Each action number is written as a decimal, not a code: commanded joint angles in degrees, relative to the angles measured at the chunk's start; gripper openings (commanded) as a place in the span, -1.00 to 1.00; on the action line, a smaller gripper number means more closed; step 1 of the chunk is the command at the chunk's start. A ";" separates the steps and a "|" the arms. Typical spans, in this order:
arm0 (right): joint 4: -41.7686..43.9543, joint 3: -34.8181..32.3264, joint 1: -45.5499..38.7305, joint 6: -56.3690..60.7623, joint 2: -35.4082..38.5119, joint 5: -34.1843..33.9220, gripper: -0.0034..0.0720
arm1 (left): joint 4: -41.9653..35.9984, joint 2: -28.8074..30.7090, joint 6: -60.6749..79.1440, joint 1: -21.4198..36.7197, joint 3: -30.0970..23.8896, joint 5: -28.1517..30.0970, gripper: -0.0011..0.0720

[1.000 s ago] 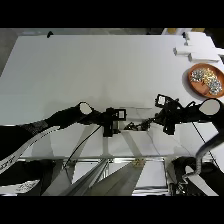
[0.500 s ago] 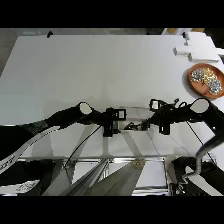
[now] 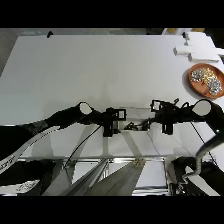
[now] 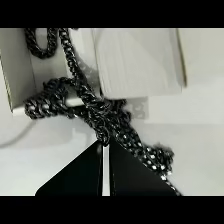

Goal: Fold the box and place the chain.

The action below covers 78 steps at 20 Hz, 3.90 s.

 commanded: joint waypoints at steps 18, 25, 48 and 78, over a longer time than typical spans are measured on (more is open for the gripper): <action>19.26 9.20 22.84 8.15 14.88 0.61 -0.87 | 0.00 0.02 0.00 0.00 -0.02 0.02 -0.40; 6.56 9.16 25.24 21.66 4.07 -1.68 -0.85 | 0.00 0.02 -0.02 0.00 -0.02 0.02 -0.40; -8.87 -6.58 4.20 31.61 8.39 2.19 -0.43 | 0.00 0.02 -0.02 0.00 -0.02 0.02 -0.40; -18.58 2.10 9.07 39.82 5.29 7.26 -0.87 | 0.00 0.02 0.00 0.00 -0.02 0.02 -0.40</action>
